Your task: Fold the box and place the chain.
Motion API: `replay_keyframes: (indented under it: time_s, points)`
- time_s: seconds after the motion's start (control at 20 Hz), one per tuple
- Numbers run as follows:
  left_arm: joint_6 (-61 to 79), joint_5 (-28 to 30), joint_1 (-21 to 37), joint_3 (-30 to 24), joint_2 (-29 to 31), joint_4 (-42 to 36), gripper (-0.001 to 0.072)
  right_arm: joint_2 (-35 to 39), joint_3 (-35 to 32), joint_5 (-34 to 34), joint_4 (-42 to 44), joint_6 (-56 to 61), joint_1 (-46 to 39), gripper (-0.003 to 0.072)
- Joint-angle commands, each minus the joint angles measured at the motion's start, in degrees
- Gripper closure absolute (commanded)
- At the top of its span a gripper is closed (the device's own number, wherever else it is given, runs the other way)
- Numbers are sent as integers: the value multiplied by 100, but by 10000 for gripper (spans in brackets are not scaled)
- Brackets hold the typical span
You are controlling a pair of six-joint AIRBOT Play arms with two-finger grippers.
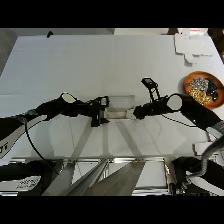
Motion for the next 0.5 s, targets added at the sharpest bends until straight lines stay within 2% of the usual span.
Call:
replay_keyframes:
  time_s: [0.0,0.45]
  points:
    - [2,0,0,-2,4,2,425,-9,216,238,-702,887,201,339]
    - [2,0,0,-2,4,2,425,-7,463,332,-391,1209,199,322]
